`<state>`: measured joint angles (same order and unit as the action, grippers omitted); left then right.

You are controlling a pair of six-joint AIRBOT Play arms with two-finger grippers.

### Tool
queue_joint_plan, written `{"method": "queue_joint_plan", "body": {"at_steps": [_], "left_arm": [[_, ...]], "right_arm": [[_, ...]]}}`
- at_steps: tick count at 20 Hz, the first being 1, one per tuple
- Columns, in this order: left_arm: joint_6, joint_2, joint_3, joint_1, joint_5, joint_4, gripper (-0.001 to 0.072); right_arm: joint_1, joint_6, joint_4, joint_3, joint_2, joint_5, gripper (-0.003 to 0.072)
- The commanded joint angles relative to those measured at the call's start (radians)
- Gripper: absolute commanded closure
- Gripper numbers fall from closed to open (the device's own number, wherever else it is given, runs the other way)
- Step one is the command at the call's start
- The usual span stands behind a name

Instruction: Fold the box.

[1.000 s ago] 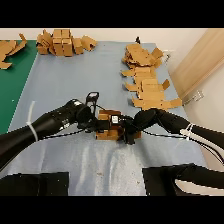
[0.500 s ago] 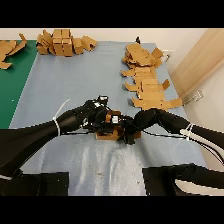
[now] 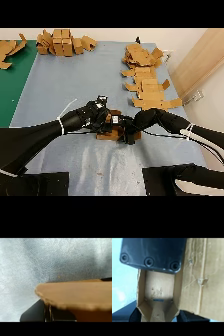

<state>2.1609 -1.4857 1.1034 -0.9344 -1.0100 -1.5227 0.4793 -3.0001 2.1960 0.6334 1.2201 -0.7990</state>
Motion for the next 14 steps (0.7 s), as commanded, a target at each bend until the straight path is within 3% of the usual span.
{"method": "queue_joint_plan", "body": {"at_steps": [1,3,4,5,14], "left_arm": [[0.004,-0.004,0.001,-0.001,0.007,0.027,0.0698],[0.000,-0.004,0.001,-0.001,0.007,0.035,0.0666],[0.000,-0.003,0.001,-0.001,0.007,0.034,0.0365],[0.002,-0.003,0.004,-0.001,0.006,0.034,0.0137],[-0.006,0.014,0.076,0.004,-0.106,-0.053,0.0134]], "right_arm": [[0.001,-0.001,0.000,0.001,0.000,0.004,0.0192],[0.001,-0.001,0.000,0.001,0.000,0.004,0.0192],[0.001,-0.001,0.000,0.001,0.000,0.004,0.0191],[0.001,-0.001,0.000,0.001,0.000,0.004,0.0192],[0.001,-0.001,0.000,0.001,0.000,0.004,0.0192]]}}
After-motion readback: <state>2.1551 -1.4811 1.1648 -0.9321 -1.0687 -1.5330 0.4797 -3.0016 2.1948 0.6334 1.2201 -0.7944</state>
